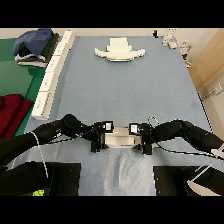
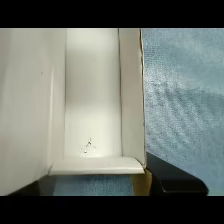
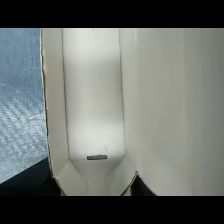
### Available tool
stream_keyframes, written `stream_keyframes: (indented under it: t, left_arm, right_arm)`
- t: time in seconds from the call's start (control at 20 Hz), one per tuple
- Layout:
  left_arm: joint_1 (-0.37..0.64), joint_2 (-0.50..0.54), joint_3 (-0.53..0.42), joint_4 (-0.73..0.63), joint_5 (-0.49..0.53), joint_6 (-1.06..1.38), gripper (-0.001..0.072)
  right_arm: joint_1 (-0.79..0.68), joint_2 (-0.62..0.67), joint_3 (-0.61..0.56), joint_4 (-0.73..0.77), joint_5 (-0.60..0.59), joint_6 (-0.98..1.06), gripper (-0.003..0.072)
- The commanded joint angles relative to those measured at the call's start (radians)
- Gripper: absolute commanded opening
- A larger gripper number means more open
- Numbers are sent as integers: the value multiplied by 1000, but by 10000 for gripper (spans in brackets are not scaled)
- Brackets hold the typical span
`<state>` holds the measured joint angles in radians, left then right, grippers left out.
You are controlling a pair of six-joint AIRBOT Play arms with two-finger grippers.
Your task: Fold the box.
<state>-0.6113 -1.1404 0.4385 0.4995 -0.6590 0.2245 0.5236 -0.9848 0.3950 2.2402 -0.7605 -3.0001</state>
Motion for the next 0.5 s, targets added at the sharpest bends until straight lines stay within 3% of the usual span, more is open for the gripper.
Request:
stream_keyframes:
  t: [0.0,0.45]
  left_arm:
    - [2,0,0,5,6,-19,696]
    - [33,24,-23,4,-6,-2,696]
  right_arm:
    - [0,1,0,0,1,0,509]
    - [0,1,0,0,1,0,509]
